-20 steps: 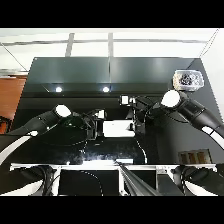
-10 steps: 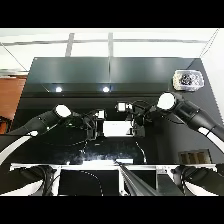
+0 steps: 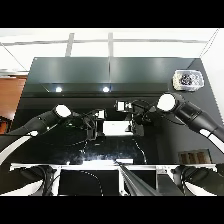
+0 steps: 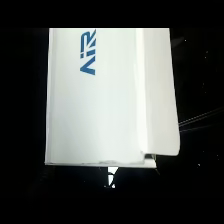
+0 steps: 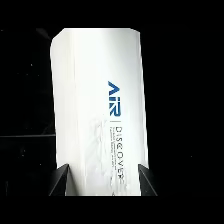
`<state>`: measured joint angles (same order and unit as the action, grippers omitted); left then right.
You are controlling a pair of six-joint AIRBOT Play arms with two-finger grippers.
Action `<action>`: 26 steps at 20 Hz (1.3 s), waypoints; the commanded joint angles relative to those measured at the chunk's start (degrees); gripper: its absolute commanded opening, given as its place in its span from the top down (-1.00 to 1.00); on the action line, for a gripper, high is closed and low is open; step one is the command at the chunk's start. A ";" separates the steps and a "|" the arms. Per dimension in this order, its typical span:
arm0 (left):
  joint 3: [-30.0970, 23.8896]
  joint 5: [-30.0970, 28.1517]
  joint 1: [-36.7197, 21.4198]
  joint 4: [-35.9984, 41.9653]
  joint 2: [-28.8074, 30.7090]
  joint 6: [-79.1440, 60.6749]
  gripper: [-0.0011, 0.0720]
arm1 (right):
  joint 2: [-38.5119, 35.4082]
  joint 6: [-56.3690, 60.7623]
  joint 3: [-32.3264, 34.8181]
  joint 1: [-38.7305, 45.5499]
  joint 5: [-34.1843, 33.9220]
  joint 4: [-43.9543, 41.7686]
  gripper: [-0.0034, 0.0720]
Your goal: Fold the box and place the chain.
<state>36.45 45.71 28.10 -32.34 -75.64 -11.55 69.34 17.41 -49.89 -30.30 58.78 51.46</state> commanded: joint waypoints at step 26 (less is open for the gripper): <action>0.02 -0.02 0.02 0.00 -0.04 0.00 -0.13 | 0.83 1.03 0.04 -1.36 -0.28 0.09 0.08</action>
